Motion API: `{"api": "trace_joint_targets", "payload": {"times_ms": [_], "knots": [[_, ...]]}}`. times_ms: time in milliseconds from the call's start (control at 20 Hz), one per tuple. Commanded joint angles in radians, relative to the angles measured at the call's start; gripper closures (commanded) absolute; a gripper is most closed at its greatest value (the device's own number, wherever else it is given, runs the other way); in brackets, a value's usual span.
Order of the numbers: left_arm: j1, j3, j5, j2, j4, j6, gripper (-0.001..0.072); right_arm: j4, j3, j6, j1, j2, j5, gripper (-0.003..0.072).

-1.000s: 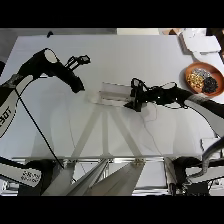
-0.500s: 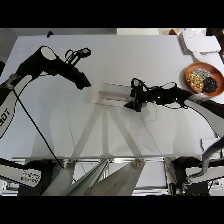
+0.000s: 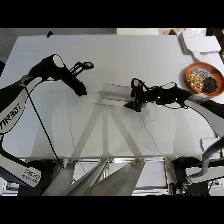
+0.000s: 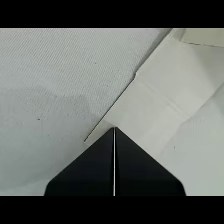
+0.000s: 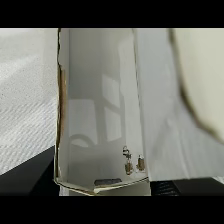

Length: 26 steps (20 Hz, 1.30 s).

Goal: Fold the box and place the chain.

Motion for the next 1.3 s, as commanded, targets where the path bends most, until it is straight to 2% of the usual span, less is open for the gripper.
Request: {"api": "trace_joint_targets", "payload": {"times_ms": [0,150,300,450,500,600,650,700,900,1050,1250], "knots": [[-0.009,-0.001,-0.01,0.0,-0.04,0.023,0.0706,0.0,0.001,0.0,0.0,0.0,0.0,0.0244],[-0.021,-0.001,-0.021,0.051,-0.121,0.083,0.0705,0.0,0.001,0.0,0.0,0.0,0.0,0.0244],[-0.022,-0.001,-0.016,0.121,-0.113,0.105,0.0701,0.0,0.001,0.0,0.0,0.0,0.0,0.0244],[-0.021,-0.001,0.032,0.153,-0.116,0.179,0.0691,0.0,0.001,0.0,0.0,0.0,0.0,0.0244],[-0.023,-0.002,0.039,0.151,-0.119,0.221,0.0616,0.0,0.001,0.0,0.0,0.0,0.0,0.0244],[-0.023,-0.021,0.064,0.15,-0.175,0.311,0.0271,0.0,0.001,0.0,0.0,0.0,0.0,0.0244],[-0.022,-0.04,0.088,0.149,-0.212,0.359,0.014,0.0,0.001,0.0,0.0,0.0,0.0,0.0244],[-0.021,-0.063,0.119,0.149,-0.237,0.426,0.0071,0.0,0.001,0.0,0.0,0.0,0.0,0.0244],[-0.016,-0.142,0.14,0.133,-0.327,0.71,0.0073,0.0,0.001,0.0,0.0,0.0,0.0,0.0244],[-0.016,-0.178,0.101,0.101,-0.407,0.815,0.0076,0.0,0.001,0.0,0.0,0.0,0.0,0.0244],[-0.023,-0.183,0.088,0.076,-0.435,0.894,0.0077,0.0,0.001,0.0,0.0,0.0,0.0,0.0244]]}}
